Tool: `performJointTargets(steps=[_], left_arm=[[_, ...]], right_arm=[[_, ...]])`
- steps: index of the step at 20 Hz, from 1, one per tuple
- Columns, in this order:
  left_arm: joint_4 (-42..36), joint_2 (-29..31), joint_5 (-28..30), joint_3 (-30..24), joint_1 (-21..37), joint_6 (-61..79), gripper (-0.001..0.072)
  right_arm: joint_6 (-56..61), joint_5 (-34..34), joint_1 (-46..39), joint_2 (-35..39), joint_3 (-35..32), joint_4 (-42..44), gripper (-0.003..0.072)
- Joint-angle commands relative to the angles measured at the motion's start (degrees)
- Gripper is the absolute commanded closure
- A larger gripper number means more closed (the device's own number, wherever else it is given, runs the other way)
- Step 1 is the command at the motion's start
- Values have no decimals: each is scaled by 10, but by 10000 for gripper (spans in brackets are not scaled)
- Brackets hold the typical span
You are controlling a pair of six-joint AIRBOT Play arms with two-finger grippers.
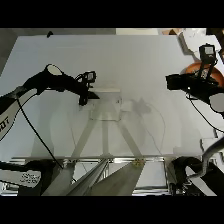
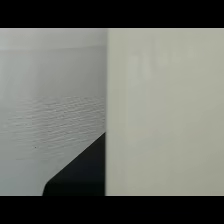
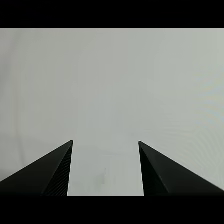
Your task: Fold the box and place the chain.
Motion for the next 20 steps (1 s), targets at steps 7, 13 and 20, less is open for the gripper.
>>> performJointTargets(steps=[7,13,20], left_arm=[[2,-9,66,-2,-2,10,709],[2,-24,57,-2,-10,10,705],[2,-35,54,-2,-14,10,703]], right_arm=[[0,0,0,0,1,0,230],[0,0,0,0,1,0,230],[0,0,0,0,1,0,230]])
